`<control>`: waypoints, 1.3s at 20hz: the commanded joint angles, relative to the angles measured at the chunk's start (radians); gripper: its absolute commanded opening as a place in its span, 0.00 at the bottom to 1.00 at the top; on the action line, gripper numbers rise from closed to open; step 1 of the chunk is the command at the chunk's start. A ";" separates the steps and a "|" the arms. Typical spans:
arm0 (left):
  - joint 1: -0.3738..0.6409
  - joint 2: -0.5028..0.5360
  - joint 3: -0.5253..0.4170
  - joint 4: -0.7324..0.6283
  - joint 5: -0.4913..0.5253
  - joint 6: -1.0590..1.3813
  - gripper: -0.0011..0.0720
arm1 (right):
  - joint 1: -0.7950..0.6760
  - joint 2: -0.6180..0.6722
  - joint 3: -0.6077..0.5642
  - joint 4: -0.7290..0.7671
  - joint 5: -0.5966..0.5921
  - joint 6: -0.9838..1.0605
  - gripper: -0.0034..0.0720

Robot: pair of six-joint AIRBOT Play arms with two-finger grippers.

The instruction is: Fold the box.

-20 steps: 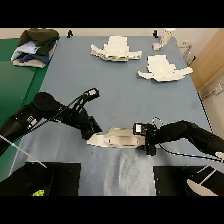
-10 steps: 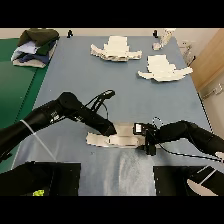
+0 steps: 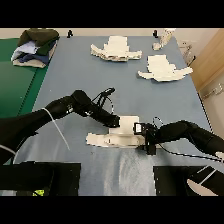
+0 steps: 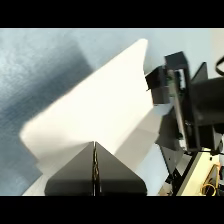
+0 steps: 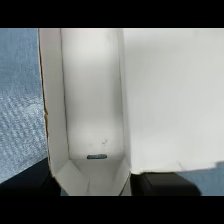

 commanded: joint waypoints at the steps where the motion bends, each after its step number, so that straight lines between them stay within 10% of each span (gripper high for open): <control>1: 0.000 -0.068 0.004 0.005 0.002 -0.036 0.03 | 0.001 0.001 0.001 0.000 0.000 0.000 0.74; 8: 0.001 -0.039 0.063 0.020 -0.021 -0.010 0.03 | 0.001 0.001 0.001 0.000 0.000 0.000 0.74; 15: -0.040 0.286 0.085 0.162 -0.157 0.087 0.03 | 0.001 0.001 0.001 0.000 0.000 0.000 0.74; 26: -0.310 0.586 -0.081 0.492 -0.045 0.087 0.03 | 0.001 0.001 0.001 0.000 0.000 0.000 0.74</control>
